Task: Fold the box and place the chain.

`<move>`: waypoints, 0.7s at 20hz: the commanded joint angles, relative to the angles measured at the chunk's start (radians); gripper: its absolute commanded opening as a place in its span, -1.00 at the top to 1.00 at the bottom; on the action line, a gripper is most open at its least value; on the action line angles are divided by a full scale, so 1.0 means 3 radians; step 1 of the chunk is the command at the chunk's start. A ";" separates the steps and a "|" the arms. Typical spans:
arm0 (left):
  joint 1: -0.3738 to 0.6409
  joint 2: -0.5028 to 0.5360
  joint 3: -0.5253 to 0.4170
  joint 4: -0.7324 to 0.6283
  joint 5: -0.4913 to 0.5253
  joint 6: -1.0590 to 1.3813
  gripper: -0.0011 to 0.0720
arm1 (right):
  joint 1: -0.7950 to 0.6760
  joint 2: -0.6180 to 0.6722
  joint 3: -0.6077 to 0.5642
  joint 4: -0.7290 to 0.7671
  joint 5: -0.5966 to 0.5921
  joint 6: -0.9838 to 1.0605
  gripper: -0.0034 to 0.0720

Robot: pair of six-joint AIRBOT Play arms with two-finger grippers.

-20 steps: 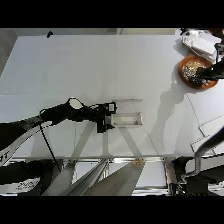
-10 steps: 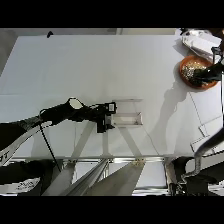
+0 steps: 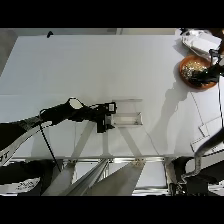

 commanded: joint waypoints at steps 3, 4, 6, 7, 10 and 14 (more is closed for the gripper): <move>0.0001 0.0003 0.0000 0.0000 -0.0001 0.0001 0.09 | -0.0003 0.0145 -0.0001 -0.0031 0.0053 -0.0008 0.88; 0.0001 0.0003 0.0000 0.0000 0.0000 0.0001 0.09 | -0.0003 0.0211 -0.0001 -0.0043 0.0034 -0.0015 0.88; 0.0001 0.0001 0.0000 0.0000 0.0000 0.0001 0.09 | -0.0003 0.0355 -0.0001 -0.0070 0.0011 -0.0017 0.88; 0.0001 0.0003 0.0000 0.0000 0.0000 0.0001 0.09 | -0.0003 0.0429 -0.0001 -0.0080 0.0015 -0.0034 0.88; 0.0001 0.0003 0.0000 0.0000 0.0000 0.0001 0.09 | -0.0003 0.0650 -0.0001 -0.0078 0.0093 -0.0137 0.88; 0.0001 0.0003 0.0000 0.0000 0.0000 0.0001 0.09 | -0.0003 0.0978 -0.0001 -0.0072 0.0436 -0.0296 0.88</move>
